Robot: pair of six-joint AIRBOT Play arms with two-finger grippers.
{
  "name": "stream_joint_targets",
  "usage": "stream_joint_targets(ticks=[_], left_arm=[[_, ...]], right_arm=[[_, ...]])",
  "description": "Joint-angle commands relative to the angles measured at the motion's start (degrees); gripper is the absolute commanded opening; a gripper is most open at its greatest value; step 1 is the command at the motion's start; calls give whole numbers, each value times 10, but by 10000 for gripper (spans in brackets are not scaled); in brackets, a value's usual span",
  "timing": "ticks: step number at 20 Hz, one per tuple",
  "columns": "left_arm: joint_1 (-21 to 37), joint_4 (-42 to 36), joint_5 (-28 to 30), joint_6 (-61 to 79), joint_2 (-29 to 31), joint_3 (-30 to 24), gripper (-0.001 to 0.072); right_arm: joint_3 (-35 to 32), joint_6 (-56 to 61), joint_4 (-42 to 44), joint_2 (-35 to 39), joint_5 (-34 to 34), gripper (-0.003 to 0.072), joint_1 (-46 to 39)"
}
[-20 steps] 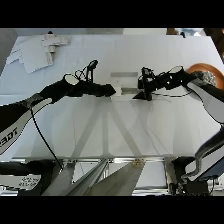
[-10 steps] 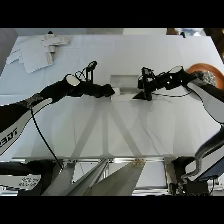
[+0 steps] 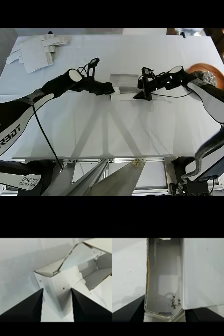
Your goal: Fold the box and place the chain.
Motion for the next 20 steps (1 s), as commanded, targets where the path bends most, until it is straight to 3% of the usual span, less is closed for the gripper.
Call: stream_joint_targets(ticks=[1, 4, 10, 20], left_arm=[[-11, 53, -60, -61, -29, 55, 359], [-25, 67, -66, -74, -35, 88, 357], [-33, 189, -108, -159, -36, 110, 356], [-39, 195, -123, -203, -59, 134, 354]], right_arm=[[0, 0, 0, 0, 2, 401, 0], [0, 0, 0, 0, 2, 401, 0], [0, 0, 0, 0, 2, 401, 0], [0, 0, 0, 0, 2, 401, 0]])
